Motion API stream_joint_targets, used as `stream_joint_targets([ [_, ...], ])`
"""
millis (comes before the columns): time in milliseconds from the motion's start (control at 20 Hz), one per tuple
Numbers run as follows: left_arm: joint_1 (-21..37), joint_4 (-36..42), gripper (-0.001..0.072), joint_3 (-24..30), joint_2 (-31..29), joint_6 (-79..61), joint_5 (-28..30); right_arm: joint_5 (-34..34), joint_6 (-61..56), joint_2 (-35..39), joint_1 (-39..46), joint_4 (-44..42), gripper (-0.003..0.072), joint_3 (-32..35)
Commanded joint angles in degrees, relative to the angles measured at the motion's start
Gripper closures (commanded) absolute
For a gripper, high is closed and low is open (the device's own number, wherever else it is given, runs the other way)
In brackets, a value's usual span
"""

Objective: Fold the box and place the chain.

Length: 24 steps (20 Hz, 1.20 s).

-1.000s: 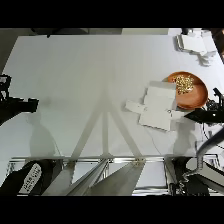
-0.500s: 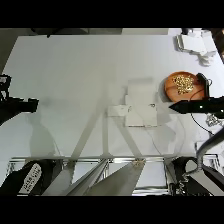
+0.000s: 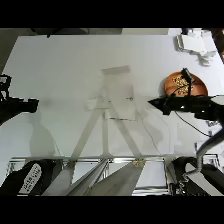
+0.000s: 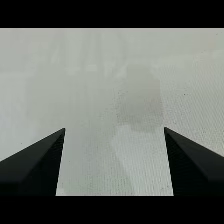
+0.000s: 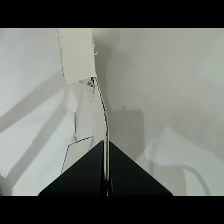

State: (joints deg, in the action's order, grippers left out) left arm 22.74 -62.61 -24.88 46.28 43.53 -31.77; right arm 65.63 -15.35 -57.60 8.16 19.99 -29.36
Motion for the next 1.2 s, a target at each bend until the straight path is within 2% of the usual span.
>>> stream_joint_targets([
  [0, 0.02, 0.0, 0.0013, 0.0, -0.04, 0.0, 0.02, -5.31, 7.28, 0.09, -6.62, -8.52, 0.0679, 4.57],
  [250, 0.02, 0.11, 0.0013, 0.0, -0.04, -0.02, 0.02, -28.2, 10.08, 0.07, -21.35, -12.66, 0.0679, 7.45],
  [450, 0.02, 1.99, 0.0013, 0.0, -0.04, 0.0, 0.02, -40.19, 10.21, -3.48, -29.24, -14.75, 0.0679, 7.45],
  [600, 0.02, 3.96, 0.0013, 0.0, -0.04, 0.02, -0.5, -40.83, 16.24, -7.26, -29.99, -24.11, 0.0679, 7.45],
  [700, 0.02, 3.89, 0.0013, 0.0, -0.04, 0.04, -0.81, -40.57, 18.95, -7.26, -29.94, -28.33, 0.0679, 7.45],
  [850, 0.02, 6.27, 0.0014, 0.0, -0.04, 1.95, -0.66, -40.26, 19.52, -7.26, -29.94, -29.38, 0.0679, 7.45],
  [1000, 0.02, 10.34, 0.0014, 0.0, -0.04, 1.49, -0.74, -36.81, 20.2, -6.91, -29.94, -31.52, 0.0679, 7.45],
  [1150, 0.0, 15.45, 0.0015, -0.15, -0.04, 0.55, -2.71, -39.45, 20.13, -6.93, -29.94, -32.5, 0.0679, 7.45],
])
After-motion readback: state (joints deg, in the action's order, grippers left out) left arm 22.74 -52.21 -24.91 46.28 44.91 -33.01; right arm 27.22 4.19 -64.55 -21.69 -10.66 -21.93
